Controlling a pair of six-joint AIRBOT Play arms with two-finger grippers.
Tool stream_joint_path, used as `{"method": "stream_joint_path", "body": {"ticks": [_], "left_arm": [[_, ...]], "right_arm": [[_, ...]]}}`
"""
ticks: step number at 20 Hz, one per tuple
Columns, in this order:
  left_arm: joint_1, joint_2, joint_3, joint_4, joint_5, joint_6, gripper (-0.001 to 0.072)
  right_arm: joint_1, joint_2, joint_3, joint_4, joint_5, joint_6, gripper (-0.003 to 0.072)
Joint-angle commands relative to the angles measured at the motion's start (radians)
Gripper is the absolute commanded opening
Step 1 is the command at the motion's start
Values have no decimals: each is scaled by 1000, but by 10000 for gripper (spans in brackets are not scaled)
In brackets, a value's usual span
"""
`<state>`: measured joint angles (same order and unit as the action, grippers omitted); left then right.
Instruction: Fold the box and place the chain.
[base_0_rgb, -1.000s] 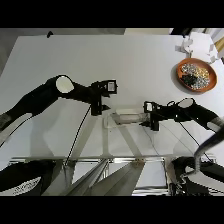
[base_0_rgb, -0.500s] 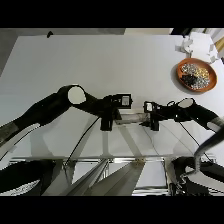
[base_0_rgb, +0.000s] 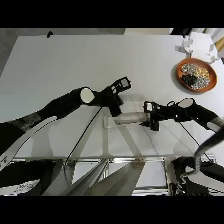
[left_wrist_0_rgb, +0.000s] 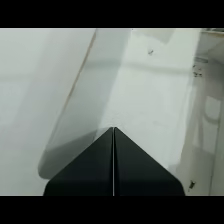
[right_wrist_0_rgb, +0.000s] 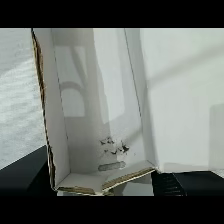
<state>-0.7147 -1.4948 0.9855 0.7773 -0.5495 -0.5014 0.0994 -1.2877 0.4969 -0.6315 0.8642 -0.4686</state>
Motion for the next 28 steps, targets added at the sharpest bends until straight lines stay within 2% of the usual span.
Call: {"method": "stream_joint_path", "body": {"ticks": [1,4,6,10,14,15,19,21,23,27,28], "left_arm": [[2,-47,1,-2,9,-19,7],[15,6,1,17,-18,-20,4],[40,74,1,88,-84,-24,4],[89,188,1,260,-296,-162,4],[90,194,0,269,-546,2,3],[90,182,-7,255,-557,28,3],[86,139,-41,196,-427,31,3],[83,127,-41,196,-404,31,3],[84,118,-41,206,-418,30,3],[84,92,-43,299,-537,31,6],[84,82,-45,327,-563,31,46]], "right_arm": [[-1,1,1,0,0,0,295],[-1,1,1,0,0,0,296],[-1,1,1,0,0,0,295],[-1,1,1,0,0,0,296],[-1,1,1,0,0,0,296],[-1,1,1,0,0,0,296],[-1,1,1,0,0,0,295],[-1,1,1,0,0,0,296],[-1,1,1,0,0,0,295],[-1,1,1,0,0,0,296],[-1,1,1,0,0,0,296]]}}
